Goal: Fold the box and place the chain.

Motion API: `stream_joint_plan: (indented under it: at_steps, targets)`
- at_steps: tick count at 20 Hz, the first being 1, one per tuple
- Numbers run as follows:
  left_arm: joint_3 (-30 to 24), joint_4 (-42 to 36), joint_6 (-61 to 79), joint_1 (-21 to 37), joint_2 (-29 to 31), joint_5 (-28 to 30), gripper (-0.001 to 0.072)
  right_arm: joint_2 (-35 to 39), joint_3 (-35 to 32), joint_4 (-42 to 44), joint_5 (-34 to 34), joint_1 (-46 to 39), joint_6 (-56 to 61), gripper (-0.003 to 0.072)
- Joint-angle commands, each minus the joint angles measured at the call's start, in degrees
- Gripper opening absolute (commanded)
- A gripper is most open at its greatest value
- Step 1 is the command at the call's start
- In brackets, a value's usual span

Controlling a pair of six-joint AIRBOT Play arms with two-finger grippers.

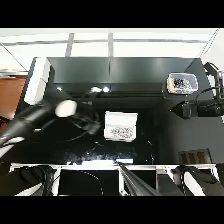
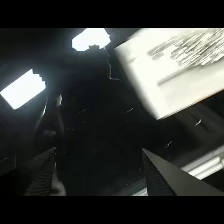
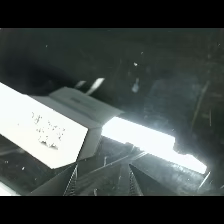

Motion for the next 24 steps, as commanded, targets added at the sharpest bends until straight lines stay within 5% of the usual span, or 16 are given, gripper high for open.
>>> stream_joint_plan:
  at_steps: [1, 3, 4, 6, 8, 13, 18, 22, 24]
  targets:
    - [-14.6, -25.8, 23.6, 18.7, 10.8, 13.6, 0.0609, 0.0, 0.0, 0.0, -2.9, 0.0, 0.2, 0.0391]
    - [-23.2, -47.5, 42.4, 31.7, 11.1, 16.7, 0.0609, 0.0, 0.0, 0.0, -4.1, 0.0, 1.3, 0.0391]
    - [-26.1, -57.6, 54.8, 36.8, 9.5, 13.9, 0.0628, 0.0, 0.0, 0.0, -4.3, 0.0, 1.4, 0.0391]
    - [-27.9, -65.0, 79.8, 40.3, 5.2, 7.6, 0.0717, 0.0, 0.0, -0.1, -4.4, 0.0, 1.4, 0.0391]
    - [-27.5, -64.7, 102.0, 38.1, 1.8, 6.5, 0.0717, 0.0, 0.0, -0.1, -4.4, 0.0, 1.9, 0.0391]
    - [-22.4, -50.2, 121.0, 25.9, -5.3, 14.5, 0.0715, 0.0, 0.0, -0.2, -4.5, 0.0, 4.7, 0.0391]
    - [-18.7, -48.7, 124.4, 20.7, -12.4, 13.5, 0.0715, 0.0, 0.0, -0.2, -4.6, 0.0, 4.6, 0.0391]
    - [-18.5, -51.8, 122.9, 19.7, -12.4, 9.5, 0.0714, 0.0, 0.0, -0.2, -5.2, 0.0, 4.6, 0.0391]
    - [-18.5, -51.1, 121.1, 17.2, -12.7, 14.3, 0.0713, 0.0, 0.0, -0.2, -5.9, 0.0, 4.6, 0.0391]
